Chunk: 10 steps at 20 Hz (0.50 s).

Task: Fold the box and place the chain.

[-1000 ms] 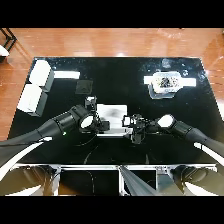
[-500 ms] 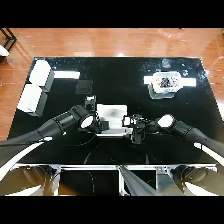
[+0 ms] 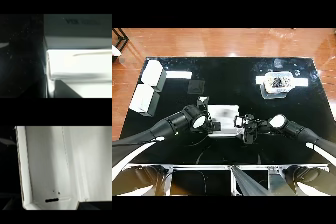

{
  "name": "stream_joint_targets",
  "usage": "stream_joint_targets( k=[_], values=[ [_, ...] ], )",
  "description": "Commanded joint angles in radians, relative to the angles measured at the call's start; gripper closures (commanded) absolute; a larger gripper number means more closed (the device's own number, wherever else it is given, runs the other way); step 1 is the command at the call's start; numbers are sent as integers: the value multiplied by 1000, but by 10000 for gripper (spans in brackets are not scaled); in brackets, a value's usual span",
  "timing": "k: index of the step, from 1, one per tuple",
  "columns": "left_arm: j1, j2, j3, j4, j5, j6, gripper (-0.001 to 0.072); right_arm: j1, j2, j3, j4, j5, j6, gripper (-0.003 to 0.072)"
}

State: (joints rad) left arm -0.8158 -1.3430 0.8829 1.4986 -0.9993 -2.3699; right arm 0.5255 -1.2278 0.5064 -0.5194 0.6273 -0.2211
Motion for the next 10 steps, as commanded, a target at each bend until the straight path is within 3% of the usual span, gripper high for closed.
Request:
stream_joint_targets(
  k=[1,2,3,10],
  values=[
    [0,0,21,10,-34,-2,371,0,0,0,3,-2,0,391],
    [0,0,32,13,-35,-2,254,0,0,0,3,-2,0,391],
    [0,0,41,16,-34,-2,235,0,0,0,3,-2,0,391],
    [0,-42,49,26,-37,-3,237,0,0,0,3,-2,0,391]
  ],
)
